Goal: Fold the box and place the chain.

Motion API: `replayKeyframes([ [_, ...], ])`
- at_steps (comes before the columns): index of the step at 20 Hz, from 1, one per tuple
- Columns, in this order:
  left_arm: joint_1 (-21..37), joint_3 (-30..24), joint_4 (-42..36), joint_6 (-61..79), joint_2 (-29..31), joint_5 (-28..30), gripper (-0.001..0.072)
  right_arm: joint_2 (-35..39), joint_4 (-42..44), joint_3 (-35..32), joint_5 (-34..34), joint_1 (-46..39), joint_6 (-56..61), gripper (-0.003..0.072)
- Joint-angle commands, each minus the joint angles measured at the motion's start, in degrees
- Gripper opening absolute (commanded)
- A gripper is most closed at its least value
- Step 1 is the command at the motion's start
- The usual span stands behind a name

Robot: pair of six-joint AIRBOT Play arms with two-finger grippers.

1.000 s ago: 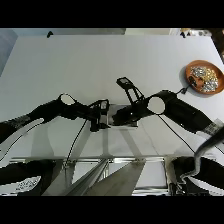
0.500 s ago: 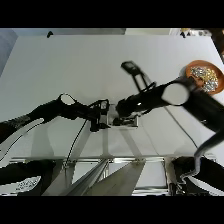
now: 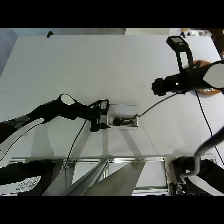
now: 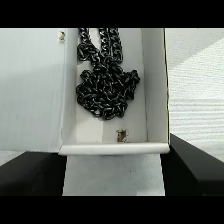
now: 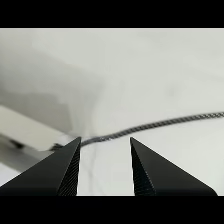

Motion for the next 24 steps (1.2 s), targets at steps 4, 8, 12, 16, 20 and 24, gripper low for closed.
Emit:
replayKeyframes([
  [4, 0.02, 0.0, 0.0, 0.0, 0.02, 0.0, 0.0275, -10.51, -2.84, -0.48, 1.36, -5.16, 0.61, 0.0347],
  [8, 0.02, 0.0, 0.0, 0.0, 0.02, 0.0, 0.0275, -17.64, -2.86, -0.48, 1.46, -5.14, 3.98, 0.045],
  [12, 0.02, 0.0, 0.0, 0.0, 0.02, 0.0, 0.0275, -22.91, -2.91, -0.48, 2.86, -5.14, 4.92, 0.0477],
  [16, 0.02, 0.0, 0.0, 0.0, 0.02, 0.02, 0.0275, -25.09, -4.11, -0.5, 2.51, -5.14, 6.95, 0.0451],
  [20, 0.04, 0.0, 0.0, 0.0, 0.02, 0.0, 0.0275, -26.21, -4.44, -0.85, 1.46, -5.14, 9.73, 0.0451],
  [24, 0.02, 0.0, 0.0, 0.0, 0.02, 0.0, 0.0275, -26.29, -4.57, -2.01, -0.42, -5.14, 12.7, 0.0432],
])
